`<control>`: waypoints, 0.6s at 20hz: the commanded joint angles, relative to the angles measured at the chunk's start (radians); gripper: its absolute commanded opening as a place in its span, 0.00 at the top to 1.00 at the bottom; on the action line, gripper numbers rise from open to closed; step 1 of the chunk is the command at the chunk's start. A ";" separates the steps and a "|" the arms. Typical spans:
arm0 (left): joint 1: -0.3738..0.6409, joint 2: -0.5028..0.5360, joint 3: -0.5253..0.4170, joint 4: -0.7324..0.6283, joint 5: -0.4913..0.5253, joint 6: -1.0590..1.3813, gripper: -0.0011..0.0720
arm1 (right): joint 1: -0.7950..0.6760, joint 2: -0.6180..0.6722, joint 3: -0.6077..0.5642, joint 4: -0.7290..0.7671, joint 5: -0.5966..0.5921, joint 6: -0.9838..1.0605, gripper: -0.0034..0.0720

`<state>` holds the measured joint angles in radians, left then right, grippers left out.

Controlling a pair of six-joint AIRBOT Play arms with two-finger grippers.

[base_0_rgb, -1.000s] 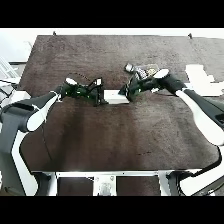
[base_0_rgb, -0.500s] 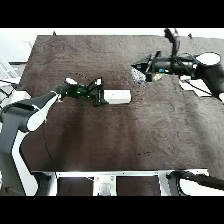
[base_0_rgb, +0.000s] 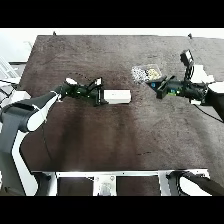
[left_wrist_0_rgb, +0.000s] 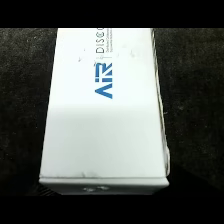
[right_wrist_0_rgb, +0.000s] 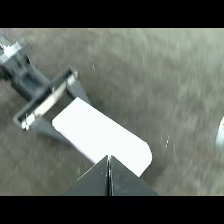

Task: Fold the box and place the chain.

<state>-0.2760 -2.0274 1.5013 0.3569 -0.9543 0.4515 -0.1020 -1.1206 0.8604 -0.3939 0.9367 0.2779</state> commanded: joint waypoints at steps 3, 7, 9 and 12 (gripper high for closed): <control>0.001 0.009 0.003 -0.025 -0.033 -0.016 0.83 | -0.065 0.013 -0.100 0.002 -0.031 0.003 0.94; 0.002 0.085 0.008 -0.021 -0.057 -0.108 0.96 | -0.117 0.013 -0.103 0.002 -0.031 0.003 0.94; 0.012 0.159 0.008 -0.004 -0.053 -0.174 0.96 | -0.137 0.013 -0.104 0.002 -0.031 0.020 0.94; 0.076 0.268 0.007 0.003 -0.023 -0.319 0.96 | -0.150 0.013 -0.104 0.002 -0.031 0.033 0.94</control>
<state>-0.2417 -1.8473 1.5078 0.3511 -1.0016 0.2676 -0.2340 -1.1084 0.7589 -0.3923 0.9051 0.2981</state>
